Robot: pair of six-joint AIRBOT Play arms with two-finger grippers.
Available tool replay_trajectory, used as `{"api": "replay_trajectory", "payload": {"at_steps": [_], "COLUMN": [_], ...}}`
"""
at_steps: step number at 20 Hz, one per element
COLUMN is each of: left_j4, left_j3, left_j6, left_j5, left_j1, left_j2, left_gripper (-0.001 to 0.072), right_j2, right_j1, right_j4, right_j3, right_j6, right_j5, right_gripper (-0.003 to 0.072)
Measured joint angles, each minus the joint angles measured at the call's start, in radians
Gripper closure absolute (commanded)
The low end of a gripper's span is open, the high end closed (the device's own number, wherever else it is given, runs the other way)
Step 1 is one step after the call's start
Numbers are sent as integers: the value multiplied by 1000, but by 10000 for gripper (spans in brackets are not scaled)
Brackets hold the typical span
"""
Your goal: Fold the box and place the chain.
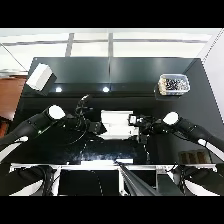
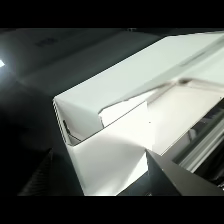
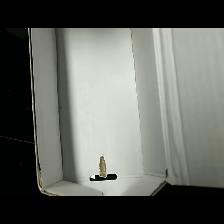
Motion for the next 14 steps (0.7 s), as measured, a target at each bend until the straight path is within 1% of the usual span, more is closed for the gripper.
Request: {"api": "replay_trajectory", "payload": {"at_steps": [3,8,9,10,13,14], "left_j4": [52,81,82,85,86,87], "left_j3": [31,59,61,63,66,66], "left_j6": [-58,-134,-145,-151,-165,-167], "left_j5": [3,-16,-18,-19,-35,-45], "left_j1": [-25,-40,-41,-42,-42,-42], "left_j2": [0,0,0,0,0,0], "left_gripper": [35,37,92,110,105,74], "right_j2": [0,0,0,0,0,0], "right_j1": [0,0,0,0,0,0], "right_j4": [0,0,0,0,0,0], "right_j3": [0,0,0,0,0,0], "right_j6": [0,0,0,0,0,0], "right_j5": [0,0,0,0,0,0], "right_gripper": [544,544,544,544,544,544]}}
